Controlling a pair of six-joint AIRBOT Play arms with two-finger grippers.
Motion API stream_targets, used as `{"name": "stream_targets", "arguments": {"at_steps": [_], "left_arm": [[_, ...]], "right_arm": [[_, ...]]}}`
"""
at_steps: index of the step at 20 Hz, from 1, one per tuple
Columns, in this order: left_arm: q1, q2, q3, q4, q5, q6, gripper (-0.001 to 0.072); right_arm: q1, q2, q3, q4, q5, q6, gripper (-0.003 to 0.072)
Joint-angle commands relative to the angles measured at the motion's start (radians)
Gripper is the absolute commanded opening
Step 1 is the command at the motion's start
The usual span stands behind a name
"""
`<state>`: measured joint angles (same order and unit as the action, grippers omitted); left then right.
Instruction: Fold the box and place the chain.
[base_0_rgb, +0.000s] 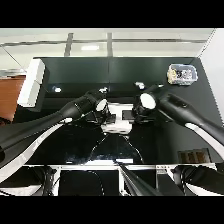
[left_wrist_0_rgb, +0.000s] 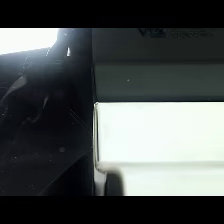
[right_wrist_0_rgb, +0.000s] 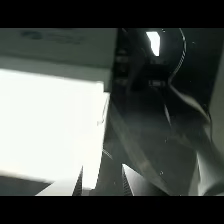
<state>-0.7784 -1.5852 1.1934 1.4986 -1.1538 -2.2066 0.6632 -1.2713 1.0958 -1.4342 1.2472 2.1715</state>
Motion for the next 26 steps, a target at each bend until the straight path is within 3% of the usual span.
{"name": "stream_targets", "arguments": {"at_steps": [1, 4, 6, 7, 8, 11, 13, 15, 21, 22, 24, 26], "left_arm": [[0.000, 0.000, 0.000, 0.000, 0.016, 0.000, 0.0025], [0.000, 0.000, 0.000, 0.000, 0.020, 0.000, 0.0025], [0.000, 0.000, 0.000, 0.000, 0.019, 0.000, 0.0025], [0.000, 0.000, 0.000, 0.000, 0.019, 0.000, 0.0025], [0.000, 0.000, 0.000, 0.000, 0.019, 0.000, 0.0025], [0.000, 0.000, 0.000, 0.000, 0.019, 0.000, 0.0025], [0.000, 0.000, 0.000, 0.000, 0.018, 0.000, 0.0025], [0.000, 0.000, 0.000, 0.000, 0.019, 0.000, 0.0025], [0.000, 0.000, 0.000, 0.000, 0.017, 0.000, 0.0025], [0.000, 0.000, 0.000, 0.000, 0.017, 0.000, 0.0025], [0.000, 0.000, 0.000, 0.000, 0.017, 0.000, 0.0025], [0.000, 0.000, 0.000, 0.000, 0.017, 0.000, 0.0025]], "right_arm": [[-0.021, 0.171, 0.001, -0.241, 0.038, -0.039, 0.0294], [-0.097, 0.192, -0.006, -0.674, 0.102, -0.024, 0.0294], [-0.220, 0.182, -0.036, -0.718, -0.016, -0.023, 0.0330], [-0.292, 0.171, -0.053, -0.692, -0.087, -0.020, 0.0645], [-0.372, 0.146, -0.062, -0.626, -0.140, -0.020, 0.0720], [-0.588, 0.016, -0.059, -0.383, -0.230, -0.027, 0.0720], [-0.690, -0.082, 0.005, -0.288, -0.304, -0.075, 0.0720], [-0.757, -0.202, 0.152, -0.279, -0.299, -0.103, 0.0720], [-0.851, -0.641, 0.769, -0.214, -0.185, -0.162, 0.0720], [-0.859, -0.698, 0.835, -0.210, -0.174, -0.162, 0.0720], [-0.876, -0.782, 0.928, -0.181, -0.171, -0.167, 0.0594], [-0.884, -0.829, 0.962, -0.163, -0.191, -0.177, 0.0589]]}}
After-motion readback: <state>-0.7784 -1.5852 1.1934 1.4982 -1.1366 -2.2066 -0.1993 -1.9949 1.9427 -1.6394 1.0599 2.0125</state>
